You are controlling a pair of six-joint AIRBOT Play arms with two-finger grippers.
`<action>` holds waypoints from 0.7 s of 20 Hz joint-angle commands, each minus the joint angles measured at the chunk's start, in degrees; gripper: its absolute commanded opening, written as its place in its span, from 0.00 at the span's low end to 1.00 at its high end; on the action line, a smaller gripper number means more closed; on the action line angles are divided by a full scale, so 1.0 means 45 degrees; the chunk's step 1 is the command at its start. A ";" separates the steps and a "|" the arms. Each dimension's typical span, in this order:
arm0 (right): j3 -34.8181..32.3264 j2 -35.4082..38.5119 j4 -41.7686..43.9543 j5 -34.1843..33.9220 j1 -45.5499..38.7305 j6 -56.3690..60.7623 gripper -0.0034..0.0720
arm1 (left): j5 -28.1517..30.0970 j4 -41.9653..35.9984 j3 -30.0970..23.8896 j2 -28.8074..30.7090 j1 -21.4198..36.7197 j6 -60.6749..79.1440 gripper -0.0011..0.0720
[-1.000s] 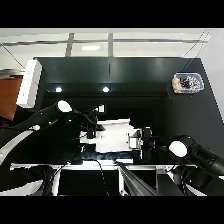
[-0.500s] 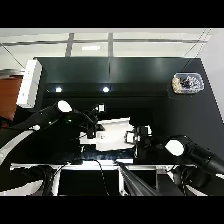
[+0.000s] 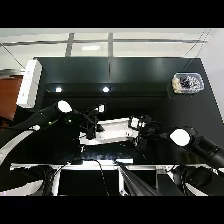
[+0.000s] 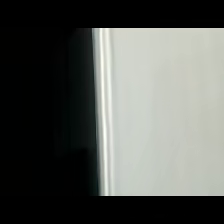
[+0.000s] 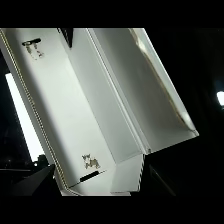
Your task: Fold the box and place the chain.
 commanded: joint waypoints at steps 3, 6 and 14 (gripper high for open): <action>0.0107 -0.0525 0.0816 0.0209 -0.0170 -0.1141 0.98 | -0.0049 0.0068 0.0102 0.0019 0.0000 0.0010 0.05; 0.0165 -0.0806 0.1506 0.0267 -0.0665 -0.1593 0.98 | 0.0112 0.0301 0.0321 0.0019 0.0000 0.0058 0.05; 0.0937 -0.1783 0.3084 0.1297 -0.1073 -0.3487 0.98 | 0.0243 0.1676 0.0525 0.0019 -0.0049 0.0403 0.05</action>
